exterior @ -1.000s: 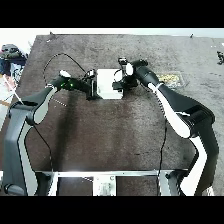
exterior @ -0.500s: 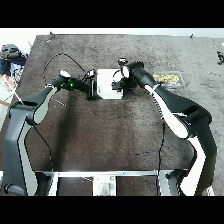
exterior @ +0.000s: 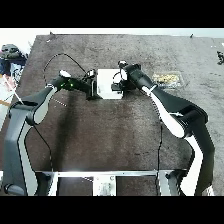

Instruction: Fold the box and place the chain.

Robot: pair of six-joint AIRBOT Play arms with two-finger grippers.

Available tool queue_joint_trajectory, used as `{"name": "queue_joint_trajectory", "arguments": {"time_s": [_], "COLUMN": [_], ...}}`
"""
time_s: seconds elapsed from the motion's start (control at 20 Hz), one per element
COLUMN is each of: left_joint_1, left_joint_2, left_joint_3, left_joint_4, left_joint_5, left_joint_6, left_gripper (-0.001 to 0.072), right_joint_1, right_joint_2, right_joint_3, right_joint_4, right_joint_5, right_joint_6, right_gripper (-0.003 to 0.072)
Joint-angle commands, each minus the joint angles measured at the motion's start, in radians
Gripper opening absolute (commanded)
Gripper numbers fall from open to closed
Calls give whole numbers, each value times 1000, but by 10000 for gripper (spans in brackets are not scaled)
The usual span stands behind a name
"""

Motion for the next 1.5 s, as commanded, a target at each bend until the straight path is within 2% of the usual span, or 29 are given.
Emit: {"name": "queue_joint_trajectory", "arguments": {"time_s": [0.0,0.1,0.15,0.3,0.5,0.6,0.7,0.8,1.05,1.15,1.3,1.45], "left_joint_1": [1,1,1,1,1,1,1,1,1,1,1,1], "left_joint_2": [0,0,0,0,0,0,0,0,0,0,0,0], "left_joint_3": [0,0,0,0,0,0,0,0,0,0,0,0], "left_joint_4": [0,0,0,0,0,0,0,0,0,0,0,0], "left_joint_5": [0,0,0,0,0,0,0,0,0,0,0,0], "left_joint_6": [0,0,0,0,0,0,0,0,0,0,0,0], "left_gripper": [447,447,447,447,447,447,447,447,447,447,447,447], "right_joint_1": [2,2,2,3,6,6,6,6,7,7,-6,-29], "right_joint_2": [-2,-2,-2,-2,-2,-1,4,13,18,18,14,4], "right_joint_3": [1,1,1,1,1,1,1,1,1,1,1,47], "right_joint_4": [-6,-7,-6,-6,-6,-5,0,15,20,21,48,66], "right_joint_5": [2,2,1,2,2,2,2,2,13,15,108,143], "right_joint_6": [12,16,16,19,23,37,37,34,30,30,18,1], "right_gripper": [212,203,52,26,31,181,184,479,471,321,328,326]}}
